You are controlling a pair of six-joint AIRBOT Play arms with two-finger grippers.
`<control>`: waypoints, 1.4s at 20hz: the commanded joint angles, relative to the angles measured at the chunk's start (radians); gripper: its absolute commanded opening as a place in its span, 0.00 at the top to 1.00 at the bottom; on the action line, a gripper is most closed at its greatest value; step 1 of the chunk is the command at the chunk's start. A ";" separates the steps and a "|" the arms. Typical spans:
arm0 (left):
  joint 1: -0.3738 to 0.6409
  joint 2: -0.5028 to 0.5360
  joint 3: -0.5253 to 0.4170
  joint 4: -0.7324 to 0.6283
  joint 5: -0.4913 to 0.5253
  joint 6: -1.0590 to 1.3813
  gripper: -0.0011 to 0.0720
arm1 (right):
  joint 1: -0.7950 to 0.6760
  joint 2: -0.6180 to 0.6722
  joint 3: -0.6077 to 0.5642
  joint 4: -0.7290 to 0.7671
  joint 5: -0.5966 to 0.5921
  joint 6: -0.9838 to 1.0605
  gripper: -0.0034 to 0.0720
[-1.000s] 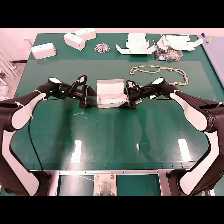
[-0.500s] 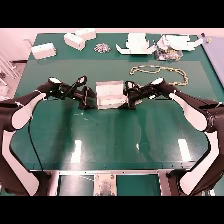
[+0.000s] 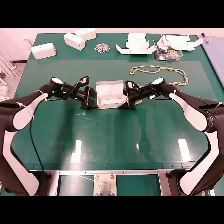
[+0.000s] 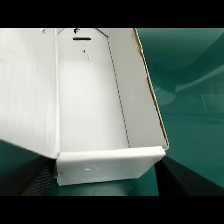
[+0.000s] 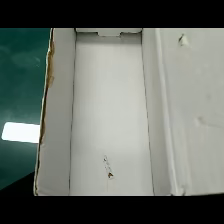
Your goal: Fold the box and place the chain.
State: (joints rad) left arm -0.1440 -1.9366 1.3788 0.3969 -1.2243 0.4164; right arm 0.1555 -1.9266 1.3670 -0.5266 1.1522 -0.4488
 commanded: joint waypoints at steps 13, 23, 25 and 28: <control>-0.024 -0.016 0.000 0.002 0.101 -0.045 0.00 | 0.000 0.000 0.000 -0.001 0.002 0.000 0.17; -0.032 -0.017 0.000 -0.008 0.082 0.003 0.00 | 0.000 0.000 0.000 -0.001 0.002 0.000 0.17; -0.032 -0.017 0.000 -0.008 0.083 0.002 0.00 | 0.000 0.000 0.000 -0.001 0.002 0.000 0.17; -0.035 -0.017 0.000 -0.008 0.082 -0.001 0.00 | 0.000 0.000 0.000 -0.001 0.001 0.000 0.17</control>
State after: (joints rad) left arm -0.1772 -1.9526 1.3785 0.3874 -1.1385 0.4141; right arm 0.1551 -1.9266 1.3670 -0.5285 1.1549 -0.4500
